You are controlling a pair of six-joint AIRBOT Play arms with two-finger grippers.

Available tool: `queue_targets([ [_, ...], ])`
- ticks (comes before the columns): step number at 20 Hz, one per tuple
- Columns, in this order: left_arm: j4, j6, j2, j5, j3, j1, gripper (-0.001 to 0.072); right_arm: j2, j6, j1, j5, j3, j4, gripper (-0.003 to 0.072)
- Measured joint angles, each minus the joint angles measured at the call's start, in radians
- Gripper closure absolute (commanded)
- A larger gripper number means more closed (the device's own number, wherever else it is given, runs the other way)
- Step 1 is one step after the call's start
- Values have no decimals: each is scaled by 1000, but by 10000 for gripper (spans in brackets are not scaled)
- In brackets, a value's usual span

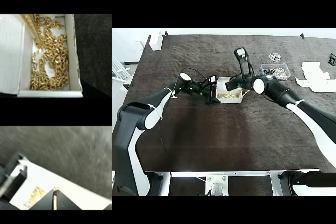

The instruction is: Fold the box and place the chain.

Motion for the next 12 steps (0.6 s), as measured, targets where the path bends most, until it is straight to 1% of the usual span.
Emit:
queue_targets([
  [1,0,0,0,0,0,0,231,-19,4,-2,-14,-14,1,657],
  [2,0,0,0,0,0,0,231,-38,6,-2,-25,-25,2,483],
  [3,0,0,0,0,0,0,231,-51,9,-3,-33,-32,2,266],
  [4,0,0,0,0,0,0,231,-61,9,-5,-40,-38,1,221],
  [7,0,0,0,0,0,0,231,-51,13,-17,-50,-46,1,220],
  [10,0,0,0,0,0,0,230,0,13,-59,-56,-49,-2,213],
  [11,0,0,0,0,0,0,231,17,14,-78,-56,-49,-2,157],
  [12,0,0,0,0,0,0,231,34,14,-98,-56,-50,-1,155],
])
